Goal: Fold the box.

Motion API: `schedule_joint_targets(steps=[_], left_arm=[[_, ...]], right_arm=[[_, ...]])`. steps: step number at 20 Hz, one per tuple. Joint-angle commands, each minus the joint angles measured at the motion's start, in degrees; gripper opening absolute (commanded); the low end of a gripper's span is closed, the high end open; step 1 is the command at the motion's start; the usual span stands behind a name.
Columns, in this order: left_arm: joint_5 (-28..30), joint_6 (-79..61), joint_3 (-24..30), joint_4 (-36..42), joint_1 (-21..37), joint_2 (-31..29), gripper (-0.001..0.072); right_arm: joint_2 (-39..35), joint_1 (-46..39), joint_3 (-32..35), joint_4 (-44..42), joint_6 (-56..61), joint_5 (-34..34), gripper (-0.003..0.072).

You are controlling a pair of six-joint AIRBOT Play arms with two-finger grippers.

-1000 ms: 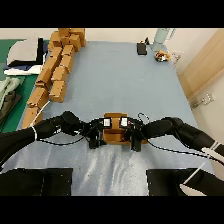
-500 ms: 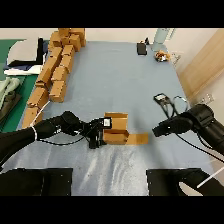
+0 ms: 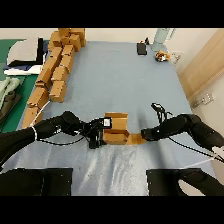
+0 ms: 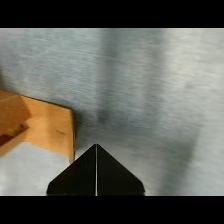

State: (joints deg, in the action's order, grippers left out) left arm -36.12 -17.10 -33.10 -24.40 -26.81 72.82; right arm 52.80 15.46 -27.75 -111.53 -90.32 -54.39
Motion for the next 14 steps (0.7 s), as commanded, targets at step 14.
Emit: schedule_joint_targets(steps=[14], left_arm=[[-0.02, 0.0, -0.02, 0.0, 0.0, 0.0, 0.0527]], right_arm=[[3.69, 0.72, 0.5, -14.82, -12.48, 0.66, 0.0002]])
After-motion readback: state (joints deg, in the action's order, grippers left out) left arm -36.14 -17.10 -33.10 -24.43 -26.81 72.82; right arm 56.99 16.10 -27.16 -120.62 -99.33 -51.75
